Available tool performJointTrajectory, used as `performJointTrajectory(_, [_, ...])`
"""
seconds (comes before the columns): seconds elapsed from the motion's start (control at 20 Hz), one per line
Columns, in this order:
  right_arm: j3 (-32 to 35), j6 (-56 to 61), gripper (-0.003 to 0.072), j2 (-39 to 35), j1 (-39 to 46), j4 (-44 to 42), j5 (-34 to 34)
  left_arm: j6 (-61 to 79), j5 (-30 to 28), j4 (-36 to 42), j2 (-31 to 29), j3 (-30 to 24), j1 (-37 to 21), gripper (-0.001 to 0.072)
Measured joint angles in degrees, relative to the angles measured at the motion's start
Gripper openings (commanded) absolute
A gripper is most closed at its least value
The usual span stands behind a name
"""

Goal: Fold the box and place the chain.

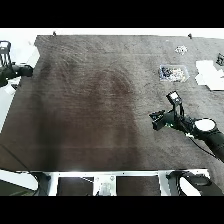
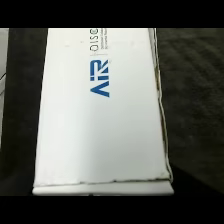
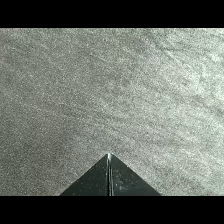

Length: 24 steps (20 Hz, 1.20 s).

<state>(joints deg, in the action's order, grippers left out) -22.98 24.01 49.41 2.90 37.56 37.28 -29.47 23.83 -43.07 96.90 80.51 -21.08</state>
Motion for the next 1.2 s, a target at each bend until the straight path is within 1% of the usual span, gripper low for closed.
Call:
performJointTrajectory(0.2, [0.0,0.0,0.0006,0.0,0.0,0.0,0.0,-0.2,-3.4,-0.2,3.7,-0.6,-0.8,0.0017])
performJointTrajectory(0.3, [0.0,0.0,0.0006,0.0,0.0,0.0,0.0,0.3,-4.2,-0.2,5.6,-0.7,-1.0,0.0017])
performJointTrajectory(0.5, [0.0,0.0,0.0006,0.0,0.0,0.0,0.0,1.6,-8.0,0.3,7.2,-0.8,-1.2,0.0017])
performJointTrajectory(0.9, [0.0,0.0,0.0006,0.0,0.0,0.0,0.0,6.3,-7.8,0.4,9.5,-0.8,-1.1,0.002])
performJointTrajectory(0.95, [0.0,0.0,0.0006,0.0,0.0,0.0,0.0,6.5,-7.8,0.4,9.7,-0.8,-1.1,0.0129])
performJointTrajectory(1.0, [0.0,0.0,0.0006,0.0,0.0,0.0,0.0,6.6,-8.1,0.4,9.7,-0.8,-1.1,0.0562])
performJointTrajectory(1.05, [0.0,0.0,0.0006,0.0,0.0,0.0,0.0,6.7,-8.5,0.4,9.7,-0.8,-1.1,0.072])
performJointTrajectory(1.2, [0.0,0.0,0.0006,0.0,0.0,0.0,0.0,6.9,-9.8,0.4,9.8,-0.8,-1.1,0.072])
